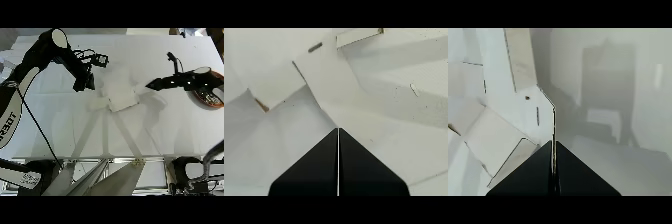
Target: Fold the box and place the chain.
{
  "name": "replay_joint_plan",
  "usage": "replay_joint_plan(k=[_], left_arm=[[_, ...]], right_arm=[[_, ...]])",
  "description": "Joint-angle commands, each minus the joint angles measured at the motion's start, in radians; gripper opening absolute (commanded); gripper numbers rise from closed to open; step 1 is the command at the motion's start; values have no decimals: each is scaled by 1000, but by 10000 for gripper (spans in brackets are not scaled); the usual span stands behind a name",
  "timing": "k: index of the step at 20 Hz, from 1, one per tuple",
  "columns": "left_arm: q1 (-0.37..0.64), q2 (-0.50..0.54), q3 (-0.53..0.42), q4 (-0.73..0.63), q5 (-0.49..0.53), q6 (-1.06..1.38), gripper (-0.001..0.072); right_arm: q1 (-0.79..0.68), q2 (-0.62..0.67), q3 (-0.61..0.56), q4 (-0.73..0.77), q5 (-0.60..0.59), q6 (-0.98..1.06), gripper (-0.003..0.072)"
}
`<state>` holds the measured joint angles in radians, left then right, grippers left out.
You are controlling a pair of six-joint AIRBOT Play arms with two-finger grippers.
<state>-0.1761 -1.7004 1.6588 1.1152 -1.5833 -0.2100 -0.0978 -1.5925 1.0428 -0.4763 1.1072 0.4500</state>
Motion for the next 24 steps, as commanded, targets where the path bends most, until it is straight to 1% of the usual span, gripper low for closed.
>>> replay_joint_plan(k=[1, 2, 4, 6, 8, 10, 11, 14, 16, 20, 24], left_arm=[[0, 0, 1, 0, 0, 0, 10], [0, 0, 1, 0, 0, 0, 10], [0, 0, 1, 0, 0, 0, 10], [0, 0, 1, 0, 0, 0, 10], [0, 0, 1, 0, 0, 0, 10], [0, 0, 1, 0, 0, 0, 10], [0, 0, 1, 0, 0, 0, 10], [0, 0, 1, 0, 0, 0, 10], [0, 0, 1, 0, 0, 0, 10], [0, 0, 1, 0, 0, 0, 10], [0, 0, 1, 0, 0, 0, 10]], right_arm=[[76, 0, -3, 173, -149, -160, 11], [76, 1, -9, 240, -187, -224, 10], [79, 1, -13, 319, -262, -325, 10], [89, 1, -30, 320, -363, -390, 10], [103, 1, -73, 320, -451, -458, 10], [111, 1, -130, 330, -510, -514, 10], [111, 0, -163, 357, -534, -539, 10], [111, 0, -225, 462, -548, -617, 10], [111, 0, -232, 466, -547, -616, 10], [111, 0, -232, 530, -546, -616, 10], [111, 0, -232, 533, -538, -616, 13]])
